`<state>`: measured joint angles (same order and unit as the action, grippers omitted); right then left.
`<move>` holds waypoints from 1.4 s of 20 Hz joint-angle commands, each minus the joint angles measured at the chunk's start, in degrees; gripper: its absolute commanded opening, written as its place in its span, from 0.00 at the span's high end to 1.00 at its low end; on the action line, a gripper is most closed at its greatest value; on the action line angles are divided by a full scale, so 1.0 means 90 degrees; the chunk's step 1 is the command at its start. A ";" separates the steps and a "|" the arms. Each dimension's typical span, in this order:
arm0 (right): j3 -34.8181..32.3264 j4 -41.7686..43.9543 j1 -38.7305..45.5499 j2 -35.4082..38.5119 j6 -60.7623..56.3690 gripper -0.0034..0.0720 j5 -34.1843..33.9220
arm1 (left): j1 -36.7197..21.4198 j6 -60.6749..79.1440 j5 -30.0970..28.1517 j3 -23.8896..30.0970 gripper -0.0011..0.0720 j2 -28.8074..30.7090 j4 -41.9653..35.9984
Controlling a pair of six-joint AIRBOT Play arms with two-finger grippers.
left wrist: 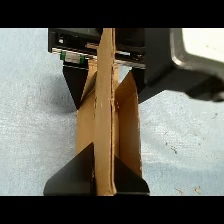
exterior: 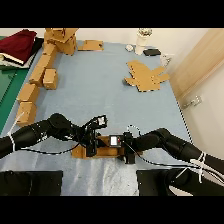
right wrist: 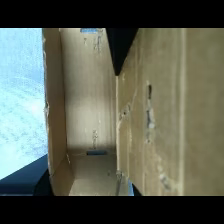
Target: Fold the box.
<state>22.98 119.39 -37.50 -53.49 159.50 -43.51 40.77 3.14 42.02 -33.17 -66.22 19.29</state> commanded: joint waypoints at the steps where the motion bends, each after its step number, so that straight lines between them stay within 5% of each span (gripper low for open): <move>1: 0.0000 -0.0002 0.0002 -0.0012 -0.0002 0.26 -0.0007 | -0.0005 0.0002 0.0000 0.0002 0.97 0.0002 0.0000; 3: 0.0000 -0.0007 0.0002 -0.0015 -0.0002 0.37 -0.0007 | -0.0005 0.0002 0.0000 0.0002 0.97 0.0002 0.0000; 28: 0.0000 -0.0005 -0.0002 -0.0012 -0.0002 0.37 -0.0053 | -0.0019 -0.0816 -0.0180 0.0002 0.96 0.0002 0.0109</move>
<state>23.00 119.33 -37.50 -53.56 159.50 -43.92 40.69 -0.49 41.45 -33.17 -66.22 19.46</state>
